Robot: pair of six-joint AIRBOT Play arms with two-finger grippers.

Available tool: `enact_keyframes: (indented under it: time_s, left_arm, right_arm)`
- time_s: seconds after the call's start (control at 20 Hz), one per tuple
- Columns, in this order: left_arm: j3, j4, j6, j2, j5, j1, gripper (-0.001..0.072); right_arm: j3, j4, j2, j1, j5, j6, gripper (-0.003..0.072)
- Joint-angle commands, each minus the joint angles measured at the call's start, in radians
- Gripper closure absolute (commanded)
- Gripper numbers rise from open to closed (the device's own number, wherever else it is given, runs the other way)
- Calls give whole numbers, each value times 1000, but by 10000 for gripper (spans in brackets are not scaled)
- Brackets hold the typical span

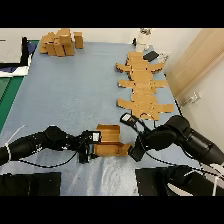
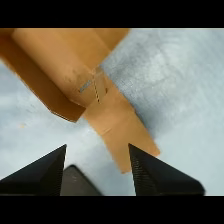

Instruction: Fold the box.

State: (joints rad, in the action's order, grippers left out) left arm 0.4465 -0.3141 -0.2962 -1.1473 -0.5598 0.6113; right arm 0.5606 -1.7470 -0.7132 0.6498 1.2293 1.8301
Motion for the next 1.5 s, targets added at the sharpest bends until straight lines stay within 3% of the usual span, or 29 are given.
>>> enact_keyframes:
  time_s: [0.0, 0.15, 0.35, 0.4, 0.45, 0.5, 0.65, 1.1, 1.45]
  left_arm:
    - [1, 0, 0, 0, 0, 0, 335]
    - [1, 0, 0, 0, 0, 0, 335]
    - [1, 0, 0, 0, 0, 0, 335]
    - [1, 0, 0, 0, 0, 0, 335]
    - [1, 0, 0, 0, 0, 0, 335]
    - [1, 0, 0, 0, 0, 0, 335]
    - [1, 0, 0, 0, 0, 0, 335]
    - [1, 0, 0, 0, 0, 0, 335]
    - [1, 0, 0, 0, 0, 0, 335]
  right_arm:
    - [-40, 3, -71, 1, -132, 355, 99]
    - [-40, -72, -152, 13, -183, 499, 99]
    - [-40, -104, -164, 87, -267, 554, 118]
    - [-40, -105, -164, 99, -270, 553, 209]
    - [-40, -103, -164, 108, -261, 554, 367]
    - [-40, -109, -164, 118, -245, 553, 475]
    - [-40, -119, -164, 119, -227, 553, 670]
    - [-41, -107, -164, 119, -254, 554, 673]
    - [-61, -89, -145, 92, -188, 493, 683]
